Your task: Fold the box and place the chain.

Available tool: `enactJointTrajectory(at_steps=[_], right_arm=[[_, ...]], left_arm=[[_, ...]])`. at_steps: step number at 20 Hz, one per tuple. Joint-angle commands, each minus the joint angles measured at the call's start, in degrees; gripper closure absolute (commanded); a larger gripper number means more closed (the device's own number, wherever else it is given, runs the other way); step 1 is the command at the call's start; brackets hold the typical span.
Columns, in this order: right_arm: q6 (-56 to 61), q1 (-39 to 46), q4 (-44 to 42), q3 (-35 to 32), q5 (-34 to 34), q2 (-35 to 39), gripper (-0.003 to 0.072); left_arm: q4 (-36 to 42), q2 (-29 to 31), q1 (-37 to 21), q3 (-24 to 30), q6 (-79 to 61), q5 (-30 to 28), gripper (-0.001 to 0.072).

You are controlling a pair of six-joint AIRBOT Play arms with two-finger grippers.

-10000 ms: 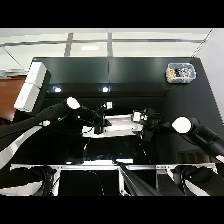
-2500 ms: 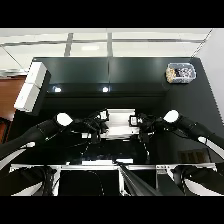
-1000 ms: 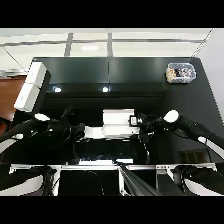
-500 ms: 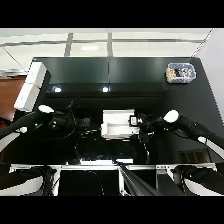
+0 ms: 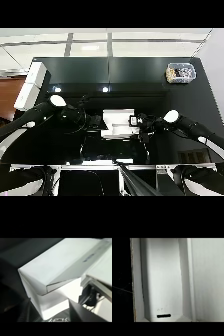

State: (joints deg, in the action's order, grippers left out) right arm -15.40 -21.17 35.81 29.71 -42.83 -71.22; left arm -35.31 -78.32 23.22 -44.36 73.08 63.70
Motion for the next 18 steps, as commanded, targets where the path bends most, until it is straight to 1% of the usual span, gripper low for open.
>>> enactJointTrajectory(at_steps=[1,3,5,8,13,15,18], right_arm=[[0.02,-0.02,0.0,0.02,0.0,0.0,0.0674],[0.02,-0.02,0.0,0.02,0.0,0.0,0.0674],[0.02,-0.02,0.0,0.02,0.0,0.0,0.0674],[0.02,-0.02,0.0,0.02,0.0,0.0,0.0674],[0.02,-0.02,0.0,0.02,0.0,0.0,0.0674],[0.02,-0.02,0.0,0.02,0.0,0.0,0.0673],[0.02,-0.02,0.0,0.02,0.0,0.0,0.0674]], left_arm=[[-9.27,0.0,4.02,-5.09,11.63,-0.59,0.0254],[-10.25,0.0,4.9,-6.54,13.18,-0.52,0.0314],[-10.62,0.0,5.33,-6.88,14.95,-0.2,0.0314],[-13.46,0.0,6.21,-6.88,18.18,-0.81,0.0314],[-14.56,0.0,9.53,-6.88,20.9,-5.05,0.0314],[-17.03,0.0,10.71,-6.91,23.85,-6.36,0.0314],[-23.08,0.0,11.87,-6.88,28.39,-6.12,0.0314]])
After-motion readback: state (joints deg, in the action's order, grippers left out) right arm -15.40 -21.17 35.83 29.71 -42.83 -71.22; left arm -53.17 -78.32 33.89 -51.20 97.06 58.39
